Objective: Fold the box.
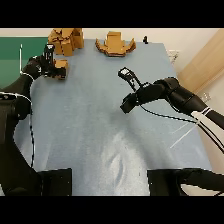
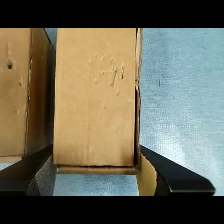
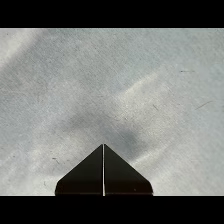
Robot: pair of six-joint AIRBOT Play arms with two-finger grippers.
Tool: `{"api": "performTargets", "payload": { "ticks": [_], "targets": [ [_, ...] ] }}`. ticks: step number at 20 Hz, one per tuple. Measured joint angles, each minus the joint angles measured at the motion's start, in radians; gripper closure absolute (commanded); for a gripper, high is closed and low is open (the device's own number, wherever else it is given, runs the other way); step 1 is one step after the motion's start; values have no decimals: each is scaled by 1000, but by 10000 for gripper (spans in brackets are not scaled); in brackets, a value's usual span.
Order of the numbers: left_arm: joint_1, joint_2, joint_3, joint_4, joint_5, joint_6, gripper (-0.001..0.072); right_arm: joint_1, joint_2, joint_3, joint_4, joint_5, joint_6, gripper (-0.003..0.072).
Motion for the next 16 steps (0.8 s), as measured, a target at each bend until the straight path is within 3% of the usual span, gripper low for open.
{"api": "performTargets", "payload": {
  "ticks": [7, 8, 9, 10, 12, 14, 16],
  "targets": [
    [0, 48, 55, 0, -31, 24, 13, 1, 0, 0, 0, 0, 0, 683],
    [0, 62, 74, 0, -58, 26, 129, 1, 0, 0, 0, 0, 0, 683],
    [0, 79, 97, 0, -109, 27, 622, 1, 0, 0, 1, 0, 0, 682],
    [0, 97, 116, -3, -176, 35, 686, 0, 0, 0, 8, 0, 0, 682],
    [0, 141, 134, -48, -352, 98, 690, 0, 0, 0, 36, 1, -1, 682],
    [0, 202, 115, -193, -508, 207, 693, 0, 0, 0, 80, 3, -4, 682],
    [-3, 304, 31, -373, -596, 338, 693, 2, 0, 0, 120, 2, -10, 681]
  ]
}}
